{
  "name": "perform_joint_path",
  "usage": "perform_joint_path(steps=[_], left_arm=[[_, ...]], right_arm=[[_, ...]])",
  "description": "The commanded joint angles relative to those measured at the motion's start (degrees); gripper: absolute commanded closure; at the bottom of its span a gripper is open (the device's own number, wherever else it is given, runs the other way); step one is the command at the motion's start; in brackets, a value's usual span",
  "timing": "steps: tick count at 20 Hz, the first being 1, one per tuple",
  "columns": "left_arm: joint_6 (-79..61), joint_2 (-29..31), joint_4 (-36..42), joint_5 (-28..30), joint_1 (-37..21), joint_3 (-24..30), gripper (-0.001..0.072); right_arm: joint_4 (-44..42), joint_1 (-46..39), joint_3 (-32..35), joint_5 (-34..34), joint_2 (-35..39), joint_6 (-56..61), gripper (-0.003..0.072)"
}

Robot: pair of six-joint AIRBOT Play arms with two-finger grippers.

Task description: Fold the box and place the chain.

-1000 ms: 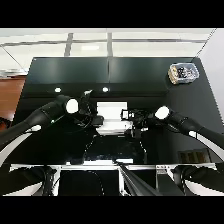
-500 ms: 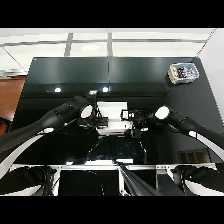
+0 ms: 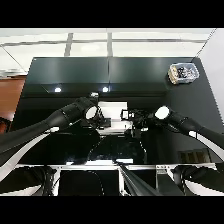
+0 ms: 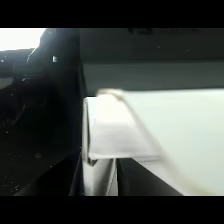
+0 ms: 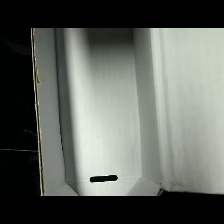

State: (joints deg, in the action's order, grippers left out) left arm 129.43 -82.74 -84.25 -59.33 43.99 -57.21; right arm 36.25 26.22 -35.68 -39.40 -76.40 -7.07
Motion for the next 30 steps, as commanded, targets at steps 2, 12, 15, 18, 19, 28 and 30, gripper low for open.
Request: perform_joint_path(steps=[2, 12, 15, 18, 19, 28, 30], left_arm=[[0.9, -1.68, 0.11, -0.74, 0.07, -1.79, 0.0445], [0.9, -3.23, -0.5, -3.85, 0.24, -4.9, 0.0278], [0.9, -3.23, -0.57, -3.15, 0.24, -4.9, 0.0275], [0.92, -3.3, -1.09, -2.6, 0.17, -4.87, 0.0393], [0.9, -3.37, -1.27, -2.78, 0.17, -4.87, 0.0498], [0.42, -3.32, -0.68, -2.71, 0.17, -4.9, 0.0685], [0.42, -3.32, -0.46, -2.75, 0.2, -4.9, 0.0685]], right_arm=[[0.0, 0.0, 0.0, -0.02, -0.04, 0.0, 0.0457], [0.0, 0.0, 0.0, -0.02, -0.04, 0.0, 0.0458], [0.0, 0.0, 0.0, -0.02, -0.04, 0.0, 0.0457], [0.0, 0.0, 0.0, -0.02, -0.04, 0.0, 0.0457], [0.0, 0.0, 0.0, -0.04, -0.04, 0.0, 0.0457], [3.5, -0.04, -0.02, -2.14, 2.4, 5.75, 0.0016], [9.27, -0.04, -0.02, -4.59, 5.57, 9.05, 0.0017]])
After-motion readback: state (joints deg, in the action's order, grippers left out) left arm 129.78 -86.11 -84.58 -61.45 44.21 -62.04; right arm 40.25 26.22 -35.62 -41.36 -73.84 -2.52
